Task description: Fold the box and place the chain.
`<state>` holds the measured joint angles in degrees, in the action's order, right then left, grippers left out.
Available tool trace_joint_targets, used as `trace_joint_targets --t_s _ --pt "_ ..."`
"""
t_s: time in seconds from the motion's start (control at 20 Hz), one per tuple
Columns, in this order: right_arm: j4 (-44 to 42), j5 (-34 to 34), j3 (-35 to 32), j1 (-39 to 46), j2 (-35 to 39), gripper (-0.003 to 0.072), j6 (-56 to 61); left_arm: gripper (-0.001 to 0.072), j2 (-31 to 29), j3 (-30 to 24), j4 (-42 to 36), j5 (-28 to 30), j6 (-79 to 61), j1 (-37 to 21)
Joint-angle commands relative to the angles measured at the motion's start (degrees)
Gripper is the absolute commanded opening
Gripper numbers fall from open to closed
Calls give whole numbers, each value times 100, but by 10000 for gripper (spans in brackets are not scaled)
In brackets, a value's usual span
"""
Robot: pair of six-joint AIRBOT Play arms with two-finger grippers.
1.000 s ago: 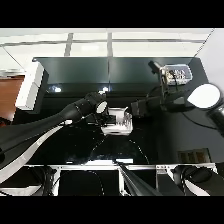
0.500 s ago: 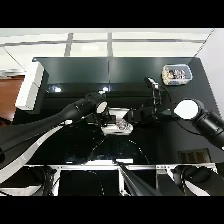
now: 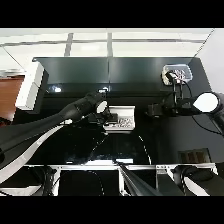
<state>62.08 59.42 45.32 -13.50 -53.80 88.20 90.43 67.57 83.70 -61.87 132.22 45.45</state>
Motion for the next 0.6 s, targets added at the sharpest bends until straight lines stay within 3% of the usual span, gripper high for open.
trace_joint_targets --t_s 0.0,0.05,0.1,0.2,0.35,0.45,0.55 --pt "236 79 7 157 17 351 -201 205 0 216 -66 26 341 35" --pt "240 74 7 157 17 351 -236 487 -4 313 -63 -105 339 35" --pt "254 79 7 157 17 351 -275 635 -31 413 -9 -258 269 33" --pt "254 81 7 157 17 351 -323 638 -243 562 258 -494 -481 37" --pt "256 98 7 157 17 351 -323 637 -1082 468 984 -1078 -1176 37" --pt "258 79 7 157 17 351 -321 637 -1812 129 1663 -1384 -1239 -68" --pt "256 81 7 157 15 351 -321 637 -2608 -634 1993 -1239 -1220 -544"
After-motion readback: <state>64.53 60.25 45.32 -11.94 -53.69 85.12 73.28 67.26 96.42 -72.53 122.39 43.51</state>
